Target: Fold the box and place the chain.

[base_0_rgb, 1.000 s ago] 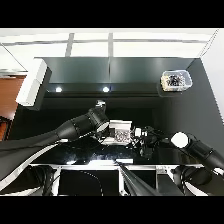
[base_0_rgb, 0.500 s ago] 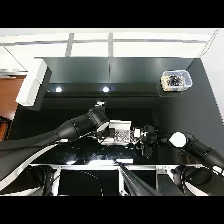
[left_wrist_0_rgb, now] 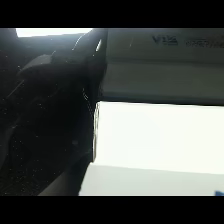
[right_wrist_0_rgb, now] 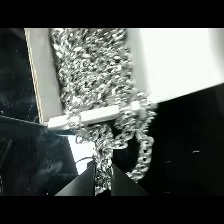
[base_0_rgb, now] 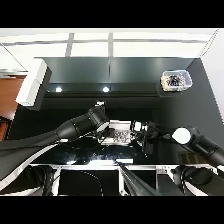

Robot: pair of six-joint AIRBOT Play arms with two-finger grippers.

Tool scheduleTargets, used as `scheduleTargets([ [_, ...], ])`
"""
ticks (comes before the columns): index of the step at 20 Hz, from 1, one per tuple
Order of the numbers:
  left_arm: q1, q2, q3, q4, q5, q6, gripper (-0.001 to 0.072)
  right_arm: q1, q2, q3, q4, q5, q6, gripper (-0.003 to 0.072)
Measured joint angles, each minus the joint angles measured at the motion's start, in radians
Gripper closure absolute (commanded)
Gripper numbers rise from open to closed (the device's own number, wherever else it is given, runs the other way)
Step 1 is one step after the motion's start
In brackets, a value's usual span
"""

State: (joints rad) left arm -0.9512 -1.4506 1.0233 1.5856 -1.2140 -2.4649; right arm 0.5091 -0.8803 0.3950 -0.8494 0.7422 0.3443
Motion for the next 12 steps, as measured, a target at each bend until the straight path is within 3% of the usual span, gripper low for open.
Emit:
scheduleTargets([
  [7, 0.000, 0.000, 0.000, 0.000, -0.001, 0.000, 0.0681, -0.071, 0.080, 0.246, -0.045, 0.246, 0.221, 0.0674],
  [12, 0.000, 0.000, 0.000, 0.000, 0.000, 0.000, 0.0681, -0.083, 0.095, 0.465, 0.005, 0.384, 0.389, 0.0673],
])
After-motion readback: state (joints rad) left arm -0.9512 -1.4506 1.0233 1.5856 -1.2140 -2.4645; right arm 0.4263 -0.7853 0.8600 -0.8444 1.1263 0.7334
